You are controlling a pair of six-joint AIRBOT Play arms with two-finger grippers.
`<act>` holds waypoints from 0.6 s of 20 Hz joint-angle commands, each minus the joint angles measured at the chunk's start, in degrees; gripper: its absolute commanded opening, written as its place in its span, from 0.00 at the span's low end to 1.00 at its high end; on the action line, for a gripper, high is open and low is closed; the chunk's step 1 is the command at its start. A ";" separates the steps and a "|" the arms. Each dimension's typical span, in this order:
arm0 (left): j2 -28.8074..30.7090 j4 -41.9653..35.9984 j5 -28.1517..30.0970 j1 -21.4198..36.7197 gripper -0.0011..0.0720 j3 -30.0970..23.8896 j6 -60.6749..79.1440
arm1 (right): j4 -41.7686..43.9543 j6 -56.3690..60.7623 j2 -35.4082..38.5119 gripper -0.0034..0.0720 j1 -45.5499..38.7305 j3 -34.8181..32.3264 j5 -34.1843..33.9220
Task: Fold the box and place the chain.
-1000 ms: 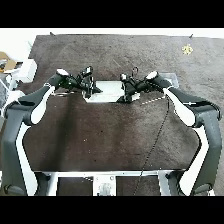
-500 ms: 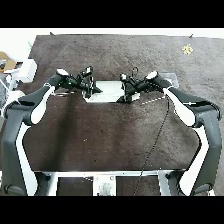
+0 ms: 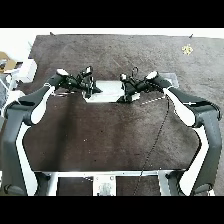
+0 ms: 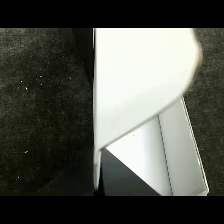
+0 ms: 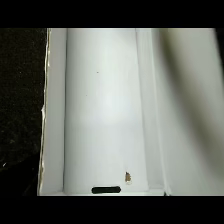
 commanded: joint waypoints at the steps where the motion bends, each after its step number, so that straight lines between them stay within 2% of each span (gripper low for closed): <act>1: 0.20 -3.10 -0.20 0.02 0.44 0.09 -0.24 | 0.02 0.02 -0.04 0.56 0.00 -0.02 0.02; 4: 1.29 -4.02 -1.99 0.15 0.44 2.47 -3.28 | 0.02 0.02 -0.04 0.56 0.00 -0.02 0.02; 8: 5.90 -2.23 -4.39 3.72 0.44 3.34 -9.25 | 0.04 0.02 -0.02 0.56 0.00 -0.02 0.04; 12: 8.50 -3.06 -11.63 8.41 0.44 3.39 -19.98 | 0.04 0.02 -0.04 0.56 0.00 -0.02 0.02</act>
